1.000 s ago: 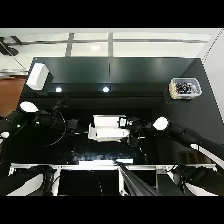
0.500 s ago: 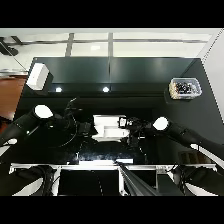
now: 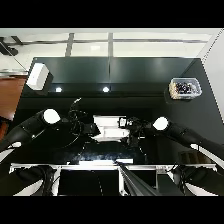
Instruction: Fold the box and place the chain.
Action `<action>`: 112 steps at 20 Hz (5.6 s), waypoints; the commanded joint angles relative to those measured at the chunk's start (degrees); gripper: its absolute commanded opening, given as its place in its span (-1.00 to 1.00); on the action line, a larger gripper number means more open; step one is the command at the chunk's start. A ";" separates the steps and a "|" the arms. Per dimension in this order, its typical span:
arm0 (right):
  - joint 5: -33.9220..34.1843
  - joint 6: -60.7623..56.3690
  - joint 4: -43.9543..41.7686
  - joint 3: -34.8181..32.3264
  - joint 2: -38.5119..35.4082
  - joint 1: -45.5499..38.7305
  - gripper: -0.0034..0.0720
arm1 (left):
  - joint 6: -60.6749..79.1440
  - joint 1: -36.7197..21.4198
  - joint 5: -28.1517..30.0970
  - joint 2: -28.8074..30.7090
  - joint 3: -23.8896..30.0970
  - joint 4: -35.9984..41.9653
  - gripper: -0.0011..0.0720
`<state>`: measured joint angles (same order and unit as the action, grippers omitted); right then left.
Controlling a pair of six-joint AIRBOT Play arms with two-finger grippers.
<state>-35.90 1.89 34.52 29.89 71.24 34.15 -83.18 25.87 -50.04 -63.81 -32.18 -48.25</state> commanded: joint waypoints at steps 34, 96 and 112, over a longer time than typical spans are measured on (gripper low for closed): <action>-0.02 -0.02 0.00 -0.02 0.02 0.02 0.49 | -50.03 19.12 -8.70 -11.56 -16.50 -37.83 -0.20; -0.39 -0.04 1.38 0.00 -0.87 -0.17 0.97 | -45.55 18.64 -5.29 -13.57 -16.50 -33.90 -0.90; -2.45 -3.85 6.93 0.02 -7.91 0.20 0.59 | -44.11 17.44 -10.36 -15.21 -17.53 -37.62 -0.90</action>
<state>-38.79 -1.85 42.83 29.89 63.11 34.13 -127.26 43.33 -60.88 -78.56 -49.95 -85.62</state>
